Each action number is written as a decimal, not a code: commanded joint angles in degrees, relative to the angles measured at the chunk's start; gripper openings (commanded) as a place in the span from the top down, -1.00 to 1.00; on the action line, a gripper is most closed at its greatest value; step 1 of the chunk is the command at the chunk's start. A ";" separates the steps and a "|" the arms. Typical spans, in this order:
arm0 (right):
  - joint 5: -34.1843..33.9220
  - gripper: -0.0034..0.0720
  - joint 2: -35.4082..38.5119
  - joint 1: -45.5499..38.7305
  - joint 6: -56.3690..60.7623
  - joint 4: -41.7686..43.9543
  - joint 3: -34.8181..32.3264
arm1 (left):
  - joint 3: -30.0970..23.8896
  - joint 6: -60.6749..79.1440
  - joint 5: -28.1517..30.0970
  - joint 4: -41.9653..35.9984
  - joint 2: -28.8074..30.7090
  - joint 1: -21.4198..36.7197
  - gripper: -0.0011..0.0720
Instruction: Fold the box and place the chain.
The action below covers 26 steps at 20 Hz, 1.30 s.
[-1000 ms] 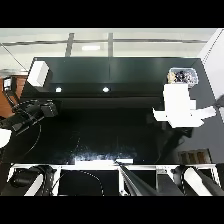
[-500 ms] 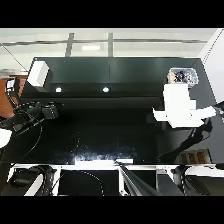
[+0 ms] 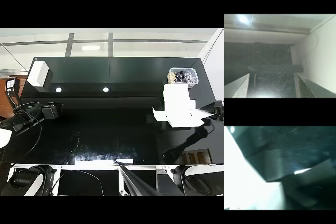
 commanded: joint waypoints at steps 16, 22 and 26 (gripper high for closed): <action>-4.70 0.80 26.18 12.55 -3.48 11.61 -18.18 | 0.00 0.02 0.59 -6.08 1.22 -0.02 -0.98; -13.62 0.80 40.76 28.72 -0.85 12.20 -32.15 | -0.07 0.09 -1.42 -14.34 0.44 -0.50 -0.98; -24.26 0.80 49.77 40.04 -1.18 14.40 -41.00 | -0.07 1.75 -6.21 -15.06 -1.31 -6.14 -0.98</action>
